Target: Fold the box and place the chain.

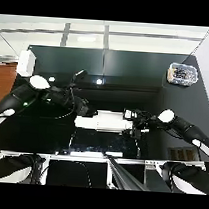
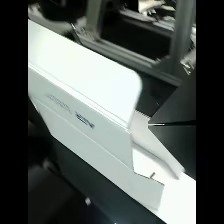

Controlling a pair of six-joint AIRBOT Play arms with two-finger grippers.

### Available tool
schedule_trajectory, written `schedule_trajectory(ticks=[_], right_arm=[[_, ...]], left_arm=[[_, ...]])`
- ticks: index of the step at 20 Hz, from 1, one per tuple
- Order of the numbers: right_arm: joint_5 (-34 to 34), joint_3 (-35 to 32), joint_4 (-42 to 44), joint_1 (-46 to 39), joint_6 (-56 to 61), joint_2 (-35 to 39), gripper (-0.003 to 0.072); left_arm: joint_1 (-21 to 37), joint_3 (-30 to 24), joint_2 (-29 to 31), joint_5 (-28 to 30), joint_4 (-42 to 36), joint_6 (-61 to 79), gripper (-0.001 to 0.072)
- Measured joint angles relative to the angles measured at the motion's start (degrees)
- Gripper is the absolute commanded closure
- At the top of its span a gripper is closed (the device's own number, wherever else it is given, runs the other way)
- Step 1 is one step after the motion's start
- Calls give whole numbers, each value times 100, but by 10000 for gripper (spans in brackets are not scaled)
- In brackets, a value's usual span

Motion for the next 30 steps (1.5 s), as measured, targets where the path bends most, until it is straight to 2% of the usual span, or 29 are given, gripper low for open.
schedule_trajectory(ticks=[3, 5, 9, 11, 16, 20, 25, 28, 30], right_arm=[[0, 0, 4, 0, 0, 0, 551], [0, 0, 4, 0, 0, 0, 551], [0, 0, 7, 0, 2, 0, 551], [2, 0, 4, -2, 0, 0, 551], [2, -2, -2, -2, -4, 0, 551], [0, 0, 13, 0, 7, 0, 551], [0, 0, 4, 0, 4, 0, 550], [0, 0, 4, 0, 2, 0, 551], [0, 0, 4, 0, 4, 0, 551]], left_arm=[[-223, -24, -372, 372, -466, 133, 686], [-295, -26, -525, 837, -601, 188, 686], [-337, -28, -664, 1801, -723, 232, 686], [-404, -28, -748, 2033, -612, 238, 687], [-809, -26, -863, 2024, 1005, -531, 687], [-848, 192, -828, 1950, 1694, -907, 687], [-295, 573, -144, 1961, 1926, -1161, 686], [328, 157, 442, 1991, 1777, -1128, 684], [697, -258, 734, 1753, 1058, -348, 685]])
